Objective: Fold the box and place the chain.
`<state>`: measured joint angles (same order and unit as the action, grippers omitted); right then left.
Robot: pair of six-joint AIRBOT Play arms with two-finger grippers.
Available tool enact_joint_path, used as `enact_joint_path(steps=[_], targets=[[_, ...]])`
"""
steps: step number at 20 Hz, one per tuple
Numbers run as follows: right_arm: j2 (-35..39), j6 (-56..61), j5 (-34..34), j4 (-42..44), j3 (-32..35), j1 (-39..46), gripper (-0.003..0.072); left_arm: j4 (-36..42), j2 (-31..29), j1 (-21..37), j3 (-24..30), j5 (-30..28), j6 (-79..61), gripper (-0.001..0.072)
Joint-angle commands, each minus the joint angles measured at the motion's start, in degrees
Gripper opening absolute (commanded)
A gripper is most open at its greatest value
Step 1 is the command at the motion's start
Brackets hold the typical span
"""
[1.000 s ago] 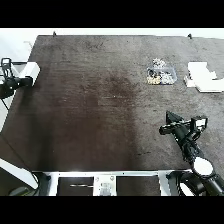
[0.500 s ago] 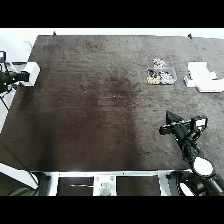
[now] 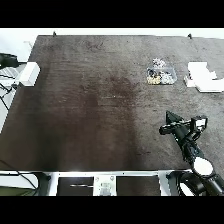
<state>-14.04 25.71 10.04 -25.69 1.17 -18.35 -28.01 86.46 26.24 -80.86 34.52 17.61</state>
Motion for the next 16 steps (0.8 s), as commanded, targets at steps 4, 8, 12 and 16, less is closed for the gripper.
enact_joint_path(steps=[4,8,12,16], targets=[[0.04,0.00,0.00,0.00,0.02,-0.04,0.0016,7.98,-20.68,-4.63,15.98,-9.90,-7.19,0.0012],[0.04,0.00,0.00,0.00,0.02,-0.04,0.0016,12.90,-32.09,-12.90,32.02,-21.62,-13.94,0.0012],[0.04,0.00,0.00,0.00,0.02,-0.04,0.0016,26.67,-40.76,-17.97,45.70,-23.47,-21.73,0.0012],[0.04,0.00,0.00,0.00,0.02,-0.04,0.0016,31.50,-50.21,-21.62,57.44,-28.02,-27.21,0.0012]])
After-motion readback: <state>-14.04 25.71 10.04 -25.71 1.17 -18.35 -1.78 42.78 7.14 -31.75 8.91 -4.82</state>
